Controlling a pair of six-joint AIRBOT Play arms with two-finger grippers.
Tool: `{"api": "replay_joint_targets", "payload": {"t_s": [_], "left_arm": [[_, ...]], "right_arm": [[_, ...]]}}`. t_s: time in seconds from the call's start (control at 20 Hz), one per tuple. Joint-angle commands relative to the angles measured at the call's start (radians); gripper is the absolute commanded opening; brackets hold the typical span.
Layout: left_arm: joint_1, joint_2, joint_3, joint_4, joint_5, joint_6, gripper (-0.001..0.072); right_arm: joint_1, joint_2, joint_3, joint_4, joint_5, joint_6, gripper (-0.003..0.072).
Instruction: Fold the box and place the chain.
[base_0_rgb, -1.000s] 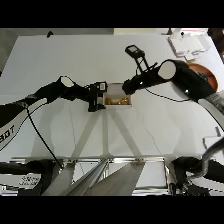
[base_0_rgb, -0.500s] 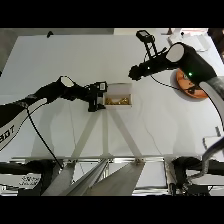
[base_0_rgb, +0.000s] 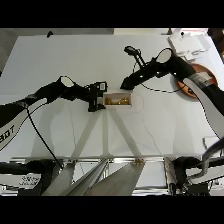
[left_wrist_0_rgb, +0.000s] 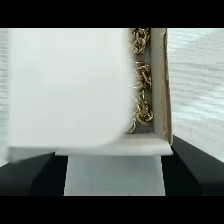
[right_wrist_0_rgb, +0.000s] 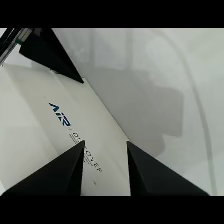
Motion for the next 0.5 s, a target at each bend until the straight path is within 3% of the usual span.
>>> {"api": "replay_joint_targets", "payload": {"t_s": [0.0, 0.1, 0.45], "left_arm": [[0.001, 0.000, 0.000, 0.000, 0.000, 0.000, 0.0373], [0.001, 0.000, 0.000, 0.000, 0.000, 0.000, 0.0373], [0.001, 0.000, 0.000, 0.000, 0.000, 0.000, 0.0373]], "right_arm": [[0.012, -0.005, 0.001, -0.009, 0.023, -0.129, 0.0378], [0.026, 0.009, 0.000, -0.009, 0.023, -0.188, 0.0419], [0.103, 0.061, -0.052, -0.061, -0.028, -0.273, 0.0421]]}}
